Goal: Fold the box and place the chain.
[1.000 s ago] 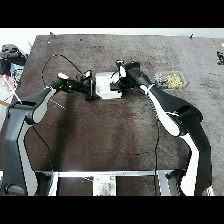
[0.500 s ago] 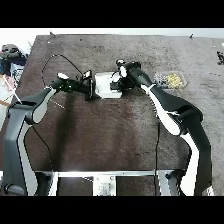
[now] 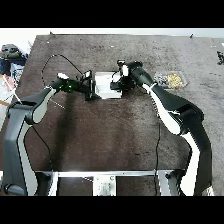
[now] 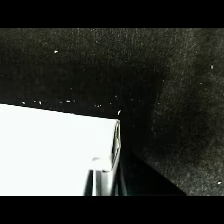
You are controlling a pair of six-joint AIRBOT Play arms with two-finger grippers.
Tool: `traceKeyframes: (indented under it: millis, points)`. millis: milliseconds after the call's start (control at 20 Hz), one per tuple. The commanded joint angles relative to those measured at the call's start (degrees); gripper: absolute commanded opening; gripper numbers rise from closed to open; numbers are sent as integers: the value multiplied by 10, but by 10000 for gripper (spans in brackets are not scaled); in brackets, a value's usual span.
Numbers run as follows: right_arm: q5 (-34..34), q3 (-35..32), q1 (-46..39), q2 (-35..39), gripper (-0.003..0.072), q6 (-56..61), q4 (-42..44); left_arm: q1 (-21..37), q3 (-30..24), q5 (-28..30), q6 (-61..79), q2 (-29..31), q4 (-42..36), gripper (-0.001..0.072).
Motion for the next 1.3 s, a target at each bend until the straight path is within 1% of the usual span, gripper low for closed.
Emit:
traceKeyframes:
  millis: [0, 550, 750, 800, 850, 1150, 1250]
  points:
    - [2, 1, 0, 4, 258, -1, 7, 0, 0, 0, -2, 0, -1, 338]
    - [9, 1, -3, 6, 259, -4, 7, 0, 0, 0, -2, 0, -2, 338]
    - [10, 1, -8, 20, 261, -5, 7, 0, 0, 0, -2, 0, -2, 338]
    - [10, 1, -10, 25, 307, -10, 7, 0, 0, 0, -2, 0, -2, 338]
    - [10, 1, -11, 30, 472, -19, 7, 0, 0, 0, -2, 0, -2, 338]
    - [9, 1, -17, 72, 466, -89, 5, 0, 0, 0, -2, 0, -2, 338]
    - [10, 1, -31, 96, 465, -109, -17, 0, 0, 0, -2, 0, -2, 338]
